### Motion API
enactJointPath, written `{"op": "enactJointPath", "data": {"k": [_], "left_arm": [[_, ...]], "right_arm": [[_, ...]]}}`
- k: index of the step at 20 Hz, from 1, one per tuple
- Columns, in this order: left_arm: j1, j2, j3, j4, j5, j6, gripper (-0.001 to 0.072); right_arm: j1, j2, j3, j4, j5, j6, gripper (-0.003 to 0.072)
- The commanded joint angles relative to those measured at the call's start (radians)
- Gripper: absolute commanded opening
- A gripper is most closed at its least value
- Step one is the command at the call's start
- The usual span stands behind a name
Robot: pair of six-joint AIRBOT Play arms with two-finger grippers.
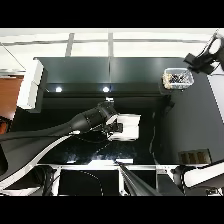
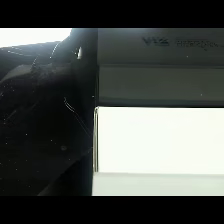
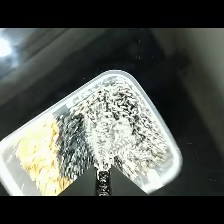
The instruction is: Fold the box and place the chain.
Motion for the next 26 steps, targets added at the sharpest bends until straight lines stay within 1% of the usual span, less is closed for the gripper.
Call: {"op": "enactJointPath", "data": {"k": [1,3,6,9,12,14,16,19,21,23,26], "left_arm": [[0.001,0.000,0.000,0.000,-0.001,0.000,0.0032],[0.001,0.000,0.000,0.000,0.000,0.000,0.0032],[0.001,0.000,0.000,-0.001,0.000,0.000,0.0032],[0.001,0.000,0.000,-0.001,-0.001,0.000,0.0032],[0.001,0.000,0.000,-0.002,-0.001,0.000,0.0032],[0.001,0.000,0.000,-0.003,-0.001,0.000,0.0032],[0.001,0.000,0.000,-0.003,-0.002,0.000,0.0032],[0.001,0.000,0.000,-0.003,-0.002,0.000,0.0032],[0.001,0.000,0.000,-0.003,-0.002,0.000,0.0032],[0.001,0.000,0.000,-0.003,-0.002,0.000,0.0032],[0.001,0.000,0.000,-0.003,-0.002,0.000,0.0032]], "right_arm": [[0.000,0.168,0.001,0.046,0.082,-0.246,0.0014],[0.000,0.287,0.001,0.105,0.097,-0.340,0.0014],[-0.002,0.460,0.001,0.182,0.085,-0.389,0.0014],[0.000,0.586,0.000,0.329,0.085,-0.449,0.0014],[0.001,0.669,0.000,0.420,0.113,-0.470,0.0014],[0.017,0.713,-0.001,0.425,0.142,-0.473,0.0014],[0.066,0.756,-0.001,0.425,0.170,-0.486,0.0014],[0.150,0.809,-0.016,0.425,0.257,-0.498,0.0014],[0.191,0.855,-0.086,0.435,0.275,-0.505,0.0014],[0.217,0.904,-0.196,0.473,0.314,-0.515,0.0014],[0.240,0.957,-0.359,0.652,0.319,-0.566,0.0015]]}}
